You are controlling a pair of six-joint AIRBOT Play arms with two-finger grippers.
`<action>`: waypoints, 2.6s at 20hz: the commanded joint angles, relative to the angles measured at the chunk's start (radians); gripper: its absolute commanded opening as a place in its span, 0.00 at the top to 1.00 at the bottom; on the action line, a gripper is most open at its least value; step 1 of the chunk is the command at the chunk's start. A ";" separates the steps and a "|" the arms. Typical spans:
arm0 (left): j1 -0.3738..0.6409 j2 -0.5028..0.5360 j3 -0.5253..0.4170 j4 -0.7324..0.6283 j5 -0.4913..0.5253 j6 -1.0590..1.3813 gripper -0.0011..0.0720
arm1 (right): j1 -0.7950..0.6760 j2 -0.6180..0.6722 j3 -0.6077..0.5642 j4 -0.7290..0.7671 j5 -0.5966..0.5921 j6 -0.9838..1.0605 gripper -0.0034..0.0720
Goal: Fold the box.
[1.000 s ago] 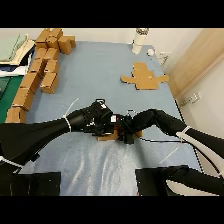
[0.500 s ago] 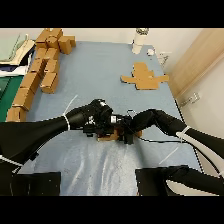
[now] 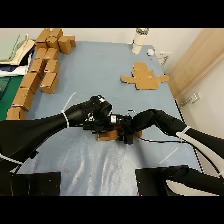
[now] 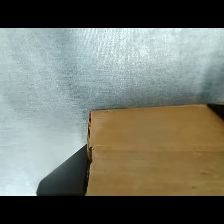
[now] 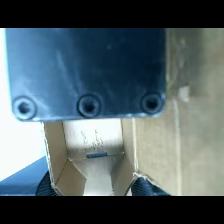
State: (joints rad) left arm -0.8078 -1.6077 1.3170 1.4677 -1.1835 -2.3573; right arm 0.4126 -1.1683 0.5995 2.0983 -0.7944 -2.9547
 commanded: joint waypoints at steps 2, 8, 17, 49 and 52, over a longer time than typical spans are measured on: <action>-0.003 -0.001 0.003 -0.001 0.013 0.014 0.97 | 0.000 0.000 0.000 -0.001 0.000 -0.005 0.34; -0.002 0.000 0.003 -0.010 -0.023 0.019 0.72 | 0.000 0.000 0.000 -0.001 0.000 -0.004 0.34; 0.045 0.002 0.061 -0.116 -0.132 0.082 0.47 | 0.000 0.000 0.000 -0.001 0.000 -0.004 0.34; 0.478 0.188 -0.386 -0.674 0.187 2.171 0.97 | 0.000 0.000 0.000 -0.001 0.000 -0.004 0.34; 0.477 0.292 -0.534 -0.814 0.300 2.517 0.10 | 0.000 0.000 0.000 -0.001 0.000 -0.004 0.34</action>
State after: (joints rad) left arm -0.3325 -1.4033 0.9237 0.7845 -1.0420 -0.2085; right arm 0.4122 -1.1690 0.5991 2.0972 -0.7948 -2.9589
